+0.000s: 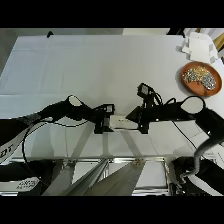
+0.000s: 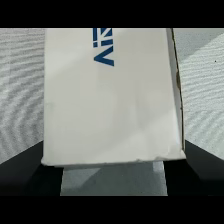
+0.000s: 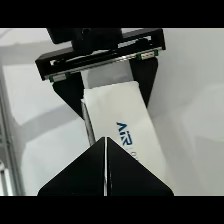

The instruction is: Fold the box and place the chain.

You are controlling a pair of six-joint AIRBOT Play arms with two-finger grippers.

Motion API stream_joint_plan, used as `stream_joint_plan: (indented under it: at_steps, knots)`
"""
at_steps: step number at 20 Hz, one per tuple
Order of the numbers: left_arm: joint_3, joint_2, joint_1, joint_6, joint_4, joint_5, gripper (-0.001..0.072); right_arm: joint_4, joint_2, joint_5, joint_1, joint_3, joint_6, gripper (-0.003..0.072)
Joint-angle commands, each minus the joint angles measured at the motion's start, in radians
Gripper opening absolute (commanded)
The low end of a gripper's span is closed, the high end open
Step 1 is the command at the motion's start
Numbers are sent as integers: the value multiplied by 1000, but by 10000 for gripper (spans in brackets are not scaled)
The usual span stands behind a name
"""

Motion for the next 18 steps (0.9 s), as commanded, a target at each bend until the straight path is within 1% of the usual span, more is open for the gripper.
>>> stream_joint_plan:
  at_steps: [1,4,9,12,18]
  knots:
    - [0,1,1,0,0,1,315,166,2,-51,-16,-122,-97,10]
    - [0,1,1,0,0,1,315,154,1,-49,-16,-165,-103,10]
    - [0,1,1,0,0,1,315,63,0,-53,-16,-168,-100,9]
    - [0,1,1,0,0,1,315,56,-10,-78,-16,-168,-93,9]
    - [0,1,1,0,0,1,315,55,-35,-64,-15,-168,-93,9]
